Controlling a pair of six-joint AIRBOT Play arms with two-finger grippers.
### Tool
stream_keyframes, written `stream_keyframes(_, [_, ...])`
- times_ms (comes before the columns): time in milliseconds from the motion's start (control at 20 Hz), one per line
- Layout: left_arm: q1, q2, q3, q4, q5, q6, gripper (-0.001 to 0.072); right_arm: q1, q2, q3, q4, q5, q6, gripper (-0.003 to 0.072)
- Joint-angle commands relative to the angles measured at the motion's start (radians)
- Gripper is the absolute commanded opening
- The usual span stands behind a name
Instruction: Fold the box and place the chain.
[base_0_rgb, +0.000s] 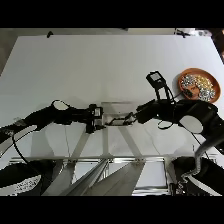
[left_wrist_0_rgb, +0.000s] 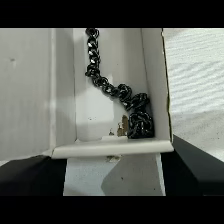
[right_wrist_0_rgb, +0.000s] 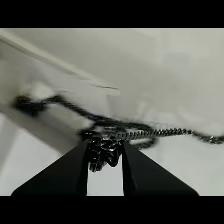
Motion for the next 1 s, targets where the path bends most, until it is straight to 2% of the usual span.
stream_keyframes(0, [0.001, 0.001, 0.0, 0.0, 0.0, 0.0, 0.0254, 0.145, 0.021, 0.039, 0.04, -0.047, 0.082, 0.0008])
stream_keyframes(200, [0.001, 0.001, 0.0, 0.0, 0.0, 0.0, 0.0254, 0.237, -0.023, 0.042, 0.065, -0.134, 0.144, 0.0008])
stream_keyframes(550, [0.001, 0.001, 0.0, 0.0, 0.0, 0.0, 0.0254, 0.266, -0.314, 0.042, 0.217, -0.358, 0.151, 0.0008])
stream_keyframes(850, [0.001, 0.001, 0.0, 0.0, 0.0, 0.0, 0.0254, 0.24, -0.465, 0.043, 0.248, -0.378, 0.151, 0.0013])
stream_keyframes(900, [0.001, 0.001, 0.0, 0.0, 0.0, 0.0, 0.0254, 0.233, -0.466, 0.043, 0.245, -0.369, 0.151, 0.0063])
stream_keyframes(950, [0.001, 0.001, 0.0, 0.0, 0.0, 0.0, 0.0254, 0.229, -0.463, 0.043, 0.246, -0.358, 0.151, 0.0157])
